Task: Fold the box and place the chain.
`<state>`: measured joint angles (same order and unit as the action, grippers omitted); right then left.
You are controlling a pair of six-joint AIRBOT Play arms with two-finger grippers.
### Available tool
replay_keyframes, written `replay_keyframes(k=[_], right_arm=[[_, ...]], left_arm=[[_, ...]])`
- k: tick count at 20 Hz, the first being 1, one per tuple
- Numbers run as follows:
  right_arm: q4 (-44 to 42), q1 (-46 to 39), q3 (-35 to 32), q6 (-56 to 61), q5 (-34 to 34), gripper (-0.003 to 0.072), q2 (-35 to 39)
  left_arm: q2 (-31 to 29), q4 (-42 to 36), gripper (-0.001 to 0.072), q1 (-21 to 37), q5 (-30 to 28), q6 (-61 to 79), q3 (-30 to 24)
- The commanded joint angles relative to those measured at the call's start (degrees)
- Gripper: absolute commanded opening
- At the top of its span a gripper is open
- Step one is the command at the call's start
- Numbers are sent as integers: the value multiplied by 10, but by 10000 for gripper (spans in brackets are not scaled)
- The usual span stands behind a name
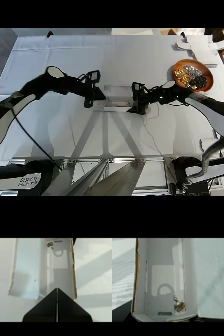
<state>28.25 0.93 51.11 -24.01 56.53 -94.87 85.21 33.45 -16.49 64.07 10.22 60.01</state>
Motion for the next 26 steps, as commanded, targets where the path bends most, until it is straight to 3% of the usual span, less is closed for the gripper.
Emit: replay_keyframes(k=[1, 5, 9, 13, 18, 21, 26], right_arm=[[0, 0, 1, 0, 1, 530, 0], [0, 0, 1, 0, 1, 530, 0], [0, 0, 1, 0, 0, 530, 0], [0, 0, 1, 0, 1, 530, 0], [0, 0, 1, 0, 0, 530, 0], [0, 0, 1, 0, 0, 530, 0], [0, 0, 1, 0, 1, 530, 0]], left_arm=[[-75, 64, 5, 29, 18, -101, 0], [-118, 195, 5, 77, 21, -317, -1], [-101, 279, 7, 113, 24, -519, -14], [-32, 243, 6, 122, 42, -660, -16], [51, 168, 7, 96, 30, -710, -16], [74, 89, 8, 84, 25, -701, -16], [81, 83, 5, 62, 1, -709, -16]])
